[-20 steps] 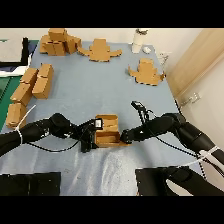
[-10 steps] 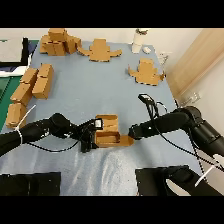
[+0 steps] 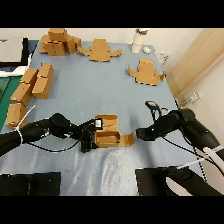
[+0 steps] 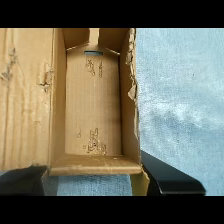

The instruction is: Fold the box.

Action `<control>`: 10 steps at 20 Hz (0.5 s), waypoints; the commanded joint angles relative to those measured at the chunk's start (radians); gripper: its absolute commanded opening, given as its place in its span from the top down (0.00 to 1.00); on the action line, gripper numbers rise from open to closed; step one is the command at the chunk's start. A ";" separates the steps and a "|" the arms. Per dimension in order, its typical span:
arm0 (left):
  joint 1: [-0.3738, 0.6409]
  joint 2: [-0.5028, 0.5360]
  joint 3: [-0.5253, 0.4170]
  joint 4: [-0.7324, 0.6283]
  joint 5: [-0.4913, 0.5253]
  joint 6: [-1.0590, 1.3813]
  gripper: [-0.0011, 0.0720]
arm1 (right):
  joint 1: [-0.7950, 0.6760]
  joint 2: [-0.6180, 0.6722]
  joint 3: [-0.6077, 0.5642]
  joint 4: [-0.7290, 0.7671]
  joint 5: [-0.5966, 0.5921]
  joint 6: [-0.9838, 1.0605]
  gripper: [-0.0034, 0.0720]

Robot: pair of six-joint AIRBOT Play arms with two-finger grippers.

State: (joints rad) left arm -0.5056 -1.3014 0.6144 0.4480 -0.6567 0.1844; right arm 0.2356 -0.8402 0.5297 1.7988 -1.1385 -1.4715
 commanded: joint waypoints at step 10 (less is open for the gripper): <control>0.000 0.000 0.001 0.000 0.000 0.000 0.27 | -0.009 -0.137 -0.078 0.254 0.163 -0.232 0.95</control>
State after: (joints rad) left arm -0.5056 -1.3014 0.6147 0.4480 -0.6567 0.1848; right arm 0.2268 -0.9604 0.4549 2.0064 -0.9981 -1.6630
